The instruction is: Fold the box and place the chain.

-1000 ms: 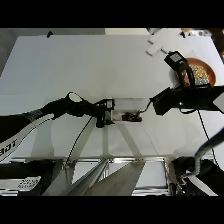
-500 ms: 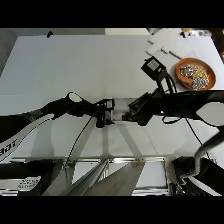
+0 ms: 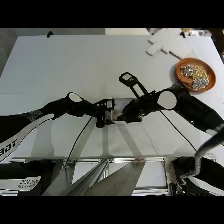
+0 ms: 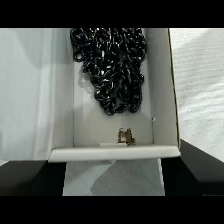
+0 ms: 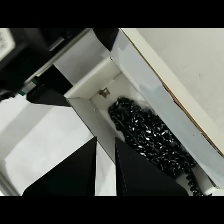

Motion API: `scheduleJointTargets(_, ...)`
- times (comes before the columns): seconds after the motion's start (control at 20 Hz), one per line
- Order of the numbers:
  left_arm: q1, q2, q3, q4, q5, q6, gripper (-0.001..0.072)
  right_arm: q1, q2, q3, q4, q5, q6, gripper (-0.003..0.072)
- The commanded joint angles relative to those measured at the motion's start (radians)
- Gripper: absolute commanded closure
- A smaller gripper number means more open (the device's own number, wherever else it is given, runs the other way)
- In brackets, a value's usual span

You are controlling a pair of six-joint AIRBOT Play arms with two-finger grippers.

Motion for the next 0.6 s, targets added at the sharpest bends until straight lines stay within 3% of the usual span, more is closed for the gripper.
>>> scheduleJointTargets(0.0,0.0,0.001,0.001,0.0,0.0,0.0,0.0677,-0.002,-0.015,0.002,-0.023,0.032,-0.051,0.0549)
scheduleJointTargets(0.15,0.0,0.001,0.001,0.0,0.0,0.0,0.0677,-0.021,0.071,0.003,-0.179,0.101,-0.064,0.0562)
scheduleJointTargets(0.25,0.0,0.001,0.001,0.0,0.0,0.0,0.0677,-0.09,0.118,0.003,-0.17,0.172,-0.243,0.0645)
scheduleJointTargets(0.4,0.0,0.001,0.001,0.0,0.0,0.0,0.0677,-0.232,0.143,0.003,-0.154,0.337,-0.55,0.0646)
scheduleJointTargets(0.55,0.0,0.001,0.001,0.0,0.0,0.0,0.0677,-0.381,0.142,0.002,-0.157,0.398,-0.721,0.0645)
